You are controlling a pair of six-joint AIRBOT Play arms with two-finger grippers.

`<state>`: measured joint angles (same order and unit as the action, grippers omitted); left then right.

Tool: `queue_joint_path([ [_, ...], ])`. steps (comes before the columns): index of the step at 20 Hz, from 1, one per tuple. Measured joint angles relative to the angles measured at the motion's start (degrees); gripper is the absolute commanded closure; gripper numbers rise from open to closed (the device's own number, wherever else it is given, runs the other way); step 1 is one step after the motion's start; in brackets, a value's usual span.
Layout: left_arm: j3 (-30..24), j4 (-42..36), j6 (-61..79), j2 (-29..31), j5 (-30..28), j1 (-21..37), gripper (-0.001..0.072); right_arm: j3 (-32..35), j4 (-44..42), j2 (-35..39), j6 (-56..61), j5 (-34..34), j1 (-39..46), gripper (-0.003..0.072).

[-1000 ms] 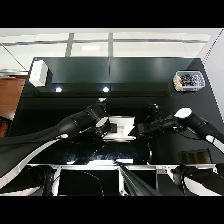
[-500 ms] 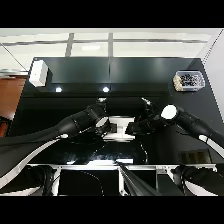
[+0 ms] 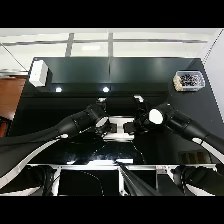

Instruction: Fold the box and place the chain.

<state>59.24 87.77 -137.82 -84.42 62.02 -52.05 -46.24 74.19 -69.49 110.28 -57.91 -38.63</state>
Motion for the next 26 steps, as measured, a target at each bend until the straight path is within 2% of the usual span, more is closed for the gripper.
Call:
queue_joint_path([
  [2,0.0,0.0,0.0,0.0,0.0,0.0,0.0680,-0.8,3.0,-0.6,4.3,-1.3,-1.4,0.0384],
  [12,0.0,0.0,0.0,-0.2,0.0,0.0,0.0679,-1.7,8.2,-4.2,20.0,-3.0,-4.2,0.0387],
  [15,0.0,0.0,0.0,-0.3,0.1,0.0,0.0679,-1.7,8.5,-4.7,22.0,-2.8,-4.4,0.0388],
  [16,0.0,0.0,0.0,-0.4,0.1,0.0,0.0680,-1.7,8.5,-4.9,22.4,-2.6,-4.4,0.0484],
  [26,0.0,0.0,-0.1,-0.4,0.0,0.0,0.0679,-3.9,9.2,-7.0,23.6,-3.0,-4.7,0.0488],
])
